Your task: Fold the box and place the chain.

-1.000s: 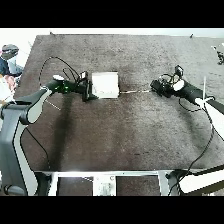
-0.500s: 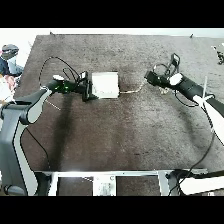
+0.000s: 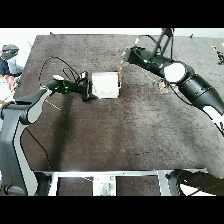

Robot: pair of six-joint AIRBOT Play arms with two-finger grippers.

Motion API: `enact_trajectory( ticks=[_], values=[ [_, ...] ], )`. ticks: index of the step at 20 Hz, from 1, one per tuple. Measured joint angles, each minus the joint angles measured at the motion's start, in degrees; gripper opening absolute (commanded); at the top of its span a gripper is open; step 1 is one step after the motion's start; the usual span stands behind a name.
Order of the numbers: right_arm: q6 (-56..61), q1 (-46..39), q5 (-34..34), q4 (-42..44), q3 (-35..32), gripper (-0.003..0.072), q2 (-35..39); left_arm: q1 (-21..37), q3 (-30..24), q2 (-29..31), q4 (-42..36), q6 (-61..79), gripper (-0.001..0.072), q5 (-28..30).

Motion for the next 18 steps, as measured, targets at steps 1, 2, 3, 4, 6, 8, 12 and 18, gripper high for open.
enact_trajectory(
  ticks=[1, 2, 3, 4, 6, 8, 12, 18],
  values=[
    [-0.31, 1.40, -0.26, -0.35, 0.46, 0.0013, -0.39, 0.00, 0.00, 0.02, 0.00, 0.00, 0.0276, -0.02],
    [-0.52, 2.69, -0.59, -0.42, 0.81, 0.0012, -1.11, 0.00, 0.00, 0.00, -0.02, 0.00, 0.0276, 0.00],
    [-0.66, 3.78, -0.66, -0.44, 1.01, 0.0013, -2.14, 0.00, 0.00, 0.00, 0.00, 0.00, 0.0275, 0.00],
    [-0.79, 4.76, -0.63, -0.46, 1.14, 0.0013, -3.43, 0.00, 0.00, 0.00, -0.02, 0.00, 0.0276, 0.00],
    [-0.83, 6.10, -0.83, -0.46, 1.40, 0.0013, -6.69, 0.00, 0.00, 0.00, 0.00, 0.00, 0.0276, -0.02],
    [-0.83, 6.82, -0.85, -0.13, 1.44, 0.0228, -10.29, 0.00, 0.00, 0.02, 0.00, 0.00, 0.0276, -0.02],
    [-1.05, 5.38, 2.82, -0.52, 1.46, 0.0327, -13.57, 0.00, 0.00, 0.00, 0.00, -0.02, 0.0276, -0.02],
    [-0.17, -6.08, 10.38, -2.40, -6.12, 0.0328, -7.48, 0.00, 0.00, 0.02, -0.02, 0.00, 0.0276, -0.02]
  ],
)
